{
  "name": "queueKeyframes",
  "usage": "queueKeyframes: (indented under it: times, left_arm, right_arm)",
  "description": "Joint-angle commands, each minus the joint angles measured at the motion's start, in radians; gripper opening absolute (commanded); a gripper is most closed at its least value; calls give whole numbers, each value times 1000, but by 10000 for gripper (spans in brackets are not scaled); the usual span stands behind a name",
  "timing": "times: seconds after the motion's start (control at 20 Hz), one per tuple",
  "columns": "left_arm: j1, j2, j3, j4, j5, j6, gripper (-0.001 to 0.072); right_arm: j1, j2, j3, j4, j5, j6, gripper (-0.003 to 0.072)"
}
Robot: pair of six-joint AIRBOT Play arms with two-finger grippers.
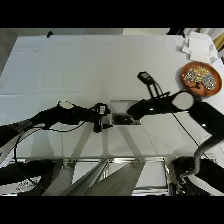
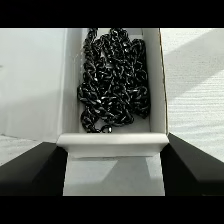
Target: Fold the box and place the chain.
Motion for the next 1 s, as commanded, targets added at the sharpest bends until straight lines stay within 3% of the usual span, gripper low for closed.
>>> queueKeyframes:
  times: [0.0, 0.15, 0.3, 0.5, 0.55, 0.65, 0.95]
  left_arm:
    - [-1, 0, 0, 0, 0, 0, 71]
    - [0, 0, 0, 0, 0, 0, 71]
    - [0, 0, 0, 0, 0, 0, 71]
    - [0, 0, 0, 0, 0, 0, 71]
    - [-1, 0, 0, 0, 0, 0, 71]
    - [-1, 0, 0, 0, 0, 0, 70]
    - [0, 0, 0, 0, 0, 0, 71]
  right_arm:
    - [-120, 116, 0, -149, 130, 42, 322]
    - [-246, 160, 0, -257, 176, 98, 322]
    - [-319, 136, -11, -272, 72, 155, 321]
    - [-333, 11, -25, -373, -91, 228, 324]
    - [-333, -35, -25, -374, -106, 228, 330]
    - [-331, -119, -25, -385, -127, 229, 425]
    - [-325, -230, -24, -409, -174, 237, 421]
